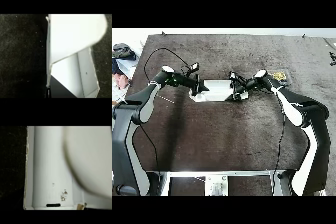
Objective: Fold the box and place the chain.
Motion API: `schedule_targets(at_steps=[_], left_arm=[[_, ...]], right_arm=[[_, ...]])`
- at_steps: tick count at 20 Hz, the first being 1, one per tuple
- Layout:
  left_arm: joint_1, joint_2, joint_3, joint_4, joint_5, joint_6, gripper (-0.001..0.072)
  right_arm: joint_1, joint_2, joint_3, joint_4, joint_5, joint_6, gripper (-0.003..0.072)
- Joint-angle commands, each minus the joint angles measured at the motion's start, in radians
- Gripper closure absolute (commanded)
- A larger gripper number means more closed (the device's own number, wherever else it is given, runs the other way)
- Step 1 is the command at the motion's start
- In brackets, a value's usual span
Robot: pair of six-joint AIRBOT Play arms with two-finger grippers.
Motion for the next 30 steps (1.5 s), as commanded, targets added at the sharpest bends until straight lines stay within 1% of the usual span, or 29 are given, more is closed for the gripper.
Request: schedule_targets(at_steps=[1,2,5,7,30], left_arm=[[0.001,0.0,0.0,0.0,-0.002,-0.001,0.0696],[0.001,0.0,0.0,0.0,-0.002,-0.001,0.0696],[0.001,0.0,0.0,0.0,-0.002,-0.001,0.0696],[0.001,0.0,0.0,0.0,-0.002,-0.001,0.0696],[0.001,0.0,0.0,0.0,0.004,-0.001,0.0696]], right_arm=[[0.0,0.0,0.001,0.0,-0.015,0.002,0.0155],[0.0,0.0,0.001,0.0,-0.018,0.002,0.0142],[0.0,0.0,0.001,0.0,-0.024,0.002,0.0143],[0.0,0.0,0.001,-0.001,-0.024,0.002,0.0213],[0.0,0.0,0.001,-0.004,-0.024,0.002,0.0214]])
